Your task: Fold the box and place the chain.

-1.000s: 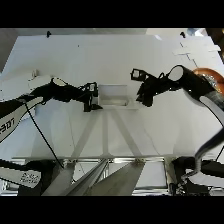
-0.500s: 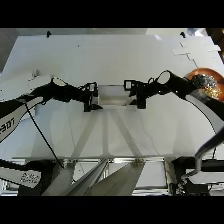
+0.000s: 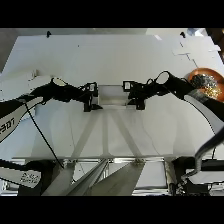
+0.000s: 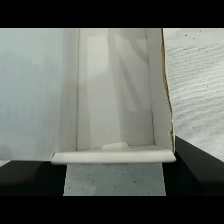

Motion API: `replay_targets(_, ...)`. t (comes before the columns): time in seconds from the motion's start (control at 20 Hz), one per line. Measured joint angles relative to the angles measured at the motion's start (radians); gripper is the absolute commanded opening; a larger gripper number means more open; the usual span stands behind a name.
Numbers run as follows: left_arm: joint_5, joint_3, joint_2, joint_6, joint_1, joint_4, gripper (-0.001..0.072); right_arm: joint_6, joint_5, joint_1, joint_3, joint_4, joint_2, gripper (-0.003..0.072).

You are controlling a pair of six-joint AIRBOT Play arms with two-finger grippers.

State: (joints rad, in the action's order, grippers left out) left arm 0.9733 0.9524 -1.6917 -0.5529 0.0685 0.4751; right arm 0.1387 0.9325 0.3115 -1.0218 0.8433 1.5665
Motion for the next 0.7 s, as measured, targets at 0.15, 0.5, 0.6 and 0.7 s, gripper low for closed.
replay_targets(0.15,0.000,0.000,0.000,0.000,0.000,0.000,0.0217,0.001,0.012,0.000,0.000,-0.051,0.000,0.0217)
replay_targets(0.5,0.000,0.000,0.000,0.001,0.000,0.000,0.0217,0.001,-0.023,0.007,0.000,-0.135,0.003,0.0259)
replay_targets(0.6,-0.001,0.000,0.000,0.002,0.000,0.000,0.0217,0.001,-0.028,0.019,0.000,-0.142,0.009,0.0416)
replay_targets(0.7,0.000,0.000,0.000,0.002,0.000,0.000,0.0217,0.001,-0.032,0.032,0.000,-0.145,0.018,0.0420)
